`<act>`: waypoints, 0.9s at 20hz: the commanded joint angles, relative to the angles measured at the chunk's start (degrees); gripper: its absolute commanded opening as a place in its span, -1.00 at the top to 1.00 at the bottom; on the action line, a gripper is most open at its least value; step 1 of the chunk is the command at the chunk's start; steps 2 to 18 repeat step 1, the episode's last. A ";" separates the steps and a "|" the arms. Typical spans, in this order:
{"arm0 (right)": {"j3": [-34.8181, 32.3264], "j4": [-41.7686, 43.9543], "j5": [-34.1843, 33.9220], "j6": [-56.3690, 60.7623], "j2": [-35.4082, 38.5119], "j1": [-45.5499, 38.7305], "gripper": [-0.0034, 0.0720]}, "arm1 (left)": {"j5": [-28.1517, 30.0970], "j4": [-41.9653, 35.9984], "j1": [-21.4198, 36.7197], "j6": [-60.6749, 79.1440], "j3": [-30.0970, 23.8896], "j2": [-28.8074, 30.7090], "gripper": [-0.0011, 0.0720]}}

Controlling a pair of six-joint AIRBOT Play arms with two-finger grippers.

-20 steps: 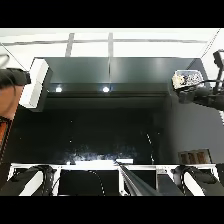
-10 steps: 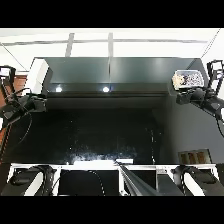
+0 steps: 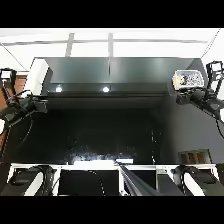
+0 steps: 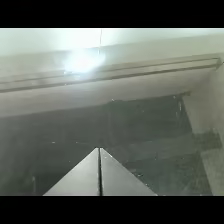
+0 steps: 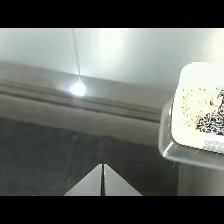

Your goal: Fold the box and place the chain.

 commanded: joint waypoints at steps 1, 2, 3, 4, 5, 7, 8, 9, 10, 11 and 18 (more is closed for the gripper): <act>0.00 -0.04 -0.07 0.00 0.04 -0.02 0.88 | 0.09 0.00 -0.02 -0.02 -0.04 0.02 0.90; 0.00 -0.04 -0.07 0.00 0.04 -0.02 0.88 | 0.09 0.00 -0.02 -0.02 -0.04 0.02 0.90; 0.00 -0.04 -0.07 0.00 0.04 -0.02 0.88 | 0.09 0.00 -0.02 -0.02 -0.04 0.02 0.90; 0.00 -0.04 -0.07 0.00 0.04 -0.02 0.88 | 0.09 0.00 -0.02 -0.02 -0.04 0.02 0.90; 0.00 -0.04 -0.07 0.00 0.04 -0.02 0.88 | 0.09 0.00 -0.02 -0.02 -0.04 0.02 0.90; 0.00 -0.04 -0.07 0.00 0.04 -0.02 0.88 | 0.09 0.00 -0.02 -0.02 -0.04 0.02 0.90; 0.00 -0.04 -0.07 0.00 0.04 -0.02 0.88 | 0.09 0.00 -0.02 -0.02 -0.04 0.02 0.90; 0.00 -0.04 -0.07 0.00 0.04 -0.02 0.88 | 0.09 0.00 -0.02 -0.02 -0.04 0.02 0.90; 0.00 -0.04 -0.07 0.00 0.04 -0.02 0.88 | 0.09 0.00 -0.02 -0.02 -0.04 0.02 0.90; 0.00 -0.04 -0.07 0.00 0.04 -0.02 0.88 | 0.09 0.00 -0.02 -0.02 -0.04 0.02 0.90; 0.00 -0.04 -0.07 0.00 0.04 -0.02 0.88 | 0.09 0.00 -0.02 -0.02 -0.04 0.02 0.90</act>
